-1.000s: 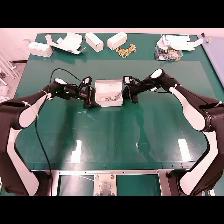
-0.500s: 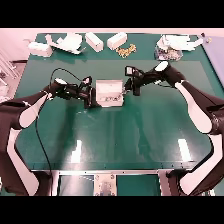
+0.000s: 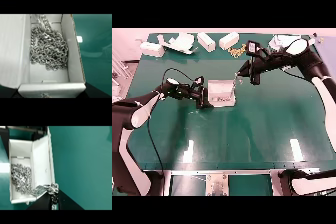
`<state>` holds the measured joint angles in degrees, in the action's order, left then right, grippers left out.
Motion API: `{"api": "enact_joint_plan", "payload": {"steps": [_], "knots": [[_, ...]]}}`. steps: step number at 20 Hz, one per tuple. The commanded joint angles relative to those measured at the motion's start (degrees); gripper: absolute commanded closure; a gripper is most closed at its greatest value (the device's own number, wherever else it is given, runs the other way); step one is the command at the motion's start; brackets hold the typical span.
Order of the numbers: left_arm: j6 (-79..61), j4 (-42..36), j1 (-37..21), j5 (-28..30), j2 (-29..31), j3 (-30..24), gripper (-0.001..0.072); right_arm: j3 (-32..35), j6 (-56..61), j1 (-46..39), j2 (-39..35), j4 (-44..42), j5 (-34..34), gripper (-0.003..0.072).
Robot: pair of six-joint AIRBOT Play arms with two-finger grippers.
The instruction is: Fold the box and place the chain.
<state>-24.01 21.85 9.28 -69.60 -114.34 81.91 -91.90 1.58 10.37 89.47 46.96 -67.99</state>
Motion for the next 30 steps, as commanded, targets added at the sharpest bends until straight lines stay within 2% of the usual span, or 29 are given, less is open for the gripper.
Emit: {"api": "enact_joint_plan", "payload": {"steps": [1, 8, 13, 16, 17, 18, 19, 26, 28, 29, 30], "knots": [[0.0, 0.0, 0.0, 0.0, 0.0, 0.0, 0.013, 0.0, 2.8, 2.4, -3.0, -1.2, -0.7, 0.0676], [0.0, 0.0, 0.0, 0.0, 0.0, 0.0, 0.013, 3.9, 4.0, 6.6, 1.6, -2.1, 0.2, 0.0676], [0.0, 0.0, 0.0, 0.0, 0.0, 0.0, 0.013, 4.6, 3.8, 8.2, 9.7, -2.6, 5.4, 0.0676], [0.0, 0.0, 0.0, 0.0, 0.0, 0.0, 0.013, 4.6, 3.8, 8.6, 14.4, -2.5, 6.0, 0.0663], [0.0, 0.0, 0.0, 0.0, 0.0, 0.0, 0.0131, 4.6, 3.8, 8.6, 14.8, -2.5, 6.0, 0.0469], [0.0, 0.0, 0.0, 0.0, 0.0, 0.0, 0.013, 4.4, 4.0, 8.5, 14.5, -2.6, 5.9, 0.0327], [0.0, 0.0, 0.0, 0.0, 0.0, 0.0, 0.013, 4.0, 4.0, 8.5, 13.9, -2.6, 5.8, 0.0317], [0.0, 0.0, 0.0, 0.0, 0.0, 0.0, 0.013, 1.0, 4.0, 8.3, -0.3, -2.6, 6.7, 0.0337], [0.0, 0.0, 0.0, 0.0, 0.0, 0.0, 0.013, 0.8, 3.2, 8.0, -2.8, -2.6, 11.6, 0.0343], [0.0, 0.0, 0.0, 0.0, 0.0, 0.0, 0.013, 0.8, 2.3, 7.6, -2.6, -2.6, 14.0, 0.0392], [0.0, 0.0, 0.0, 0.0, 0.0, 0.0, 0.0131, 0.8, 2.3, 7.2, -1.9, -2.6, 15.7, 0.0397]]}}
